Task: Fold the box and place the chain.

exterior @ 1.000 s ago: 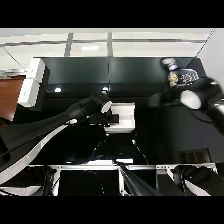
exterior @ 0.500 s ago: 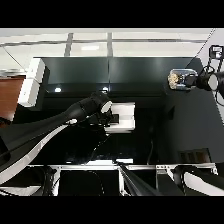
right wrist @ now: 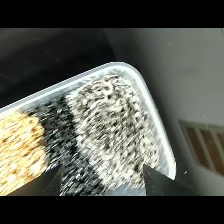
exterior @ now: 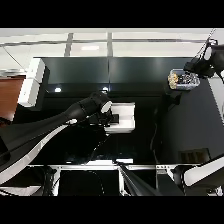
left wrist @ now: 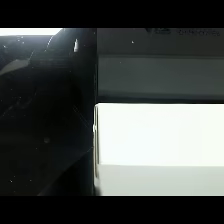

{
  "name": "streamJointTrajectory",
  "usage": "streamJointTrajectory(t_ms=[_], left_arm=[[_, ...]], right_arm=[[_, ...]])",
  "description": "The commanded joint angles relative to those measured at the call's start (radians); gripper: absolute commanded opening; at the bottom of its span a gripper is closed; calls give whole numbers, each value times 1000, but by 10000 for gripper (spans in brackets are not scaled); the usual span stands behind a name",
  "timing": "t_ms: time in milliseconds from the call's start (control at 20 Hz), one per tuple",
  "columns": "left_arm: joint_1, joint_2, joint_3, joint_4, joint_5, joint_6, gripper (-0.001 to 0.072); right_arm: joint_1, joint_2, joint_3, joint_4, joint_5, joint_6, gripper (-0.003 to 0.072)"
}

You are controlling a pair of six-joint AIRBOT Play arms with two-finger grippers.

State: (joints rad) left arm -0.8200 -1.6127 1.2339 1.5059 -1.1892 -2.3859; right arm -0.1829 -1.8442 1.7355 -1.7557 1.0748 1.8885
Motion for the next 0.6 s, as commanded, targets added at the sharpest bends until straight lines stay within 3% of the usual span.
streamJointTrajectory(t_ms=[0,500,550], left_arm=[[0,0,0,0,-1,0,31],[0,0,0,0,0,0,31],[0,0,0,0,-1,0,31]], right_arm=[[-8,-95,89,-29,51,19,560],[-17,-156,90,-30,9,14,542],[-16,-156,91,-29,15,9,340]])
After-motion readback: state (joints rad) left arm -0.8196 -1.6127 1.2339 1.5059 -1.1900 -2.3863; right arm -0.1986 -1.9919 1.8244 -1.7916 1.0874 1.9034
